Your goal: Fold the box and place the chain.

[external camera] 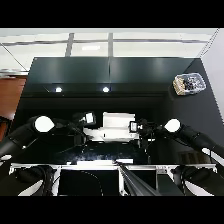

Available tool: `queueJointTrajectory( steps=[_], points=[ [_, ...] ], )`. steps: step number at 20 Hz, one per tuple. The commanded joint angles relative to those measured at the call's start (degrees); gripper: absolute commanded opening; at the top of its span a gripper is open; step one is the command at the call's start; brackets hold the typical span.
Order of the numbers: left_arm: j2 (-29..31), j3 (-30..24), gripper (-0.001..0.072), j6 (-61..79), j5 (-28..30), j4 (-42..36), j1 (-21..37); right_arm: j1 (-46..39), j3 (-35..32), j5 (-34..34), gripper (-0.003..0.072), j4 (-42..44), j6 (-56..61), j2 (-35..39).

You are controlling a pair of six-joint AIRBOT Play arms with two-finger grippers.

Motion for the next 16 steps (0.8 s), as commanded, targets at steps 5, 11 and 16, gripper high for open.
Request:
queueJointTrajectory(
  steps=[5, 11, 16],
  points=[
    [-6.84, -0.15, 0.0619, 9.90, 5.29, -3.34, -6.51, 0.02, 0.00, 0.02, 0.0409, 0.00, -0.02, -0.04],
    [-6.97, -0.15, 0.0574, 9.88, 5.73, -4.44, -6.84, 0.02, 0.00, 0.02, 0.0409, 0.00, -0.02, -0.04],
    [-6.97, -0.15, 0.0263, 9.27, 5.42, -10.25, -6.86, 0.02, 0.00, 0.00, 0.0409, 0.00, -0.02, -0.04]
  ],
)
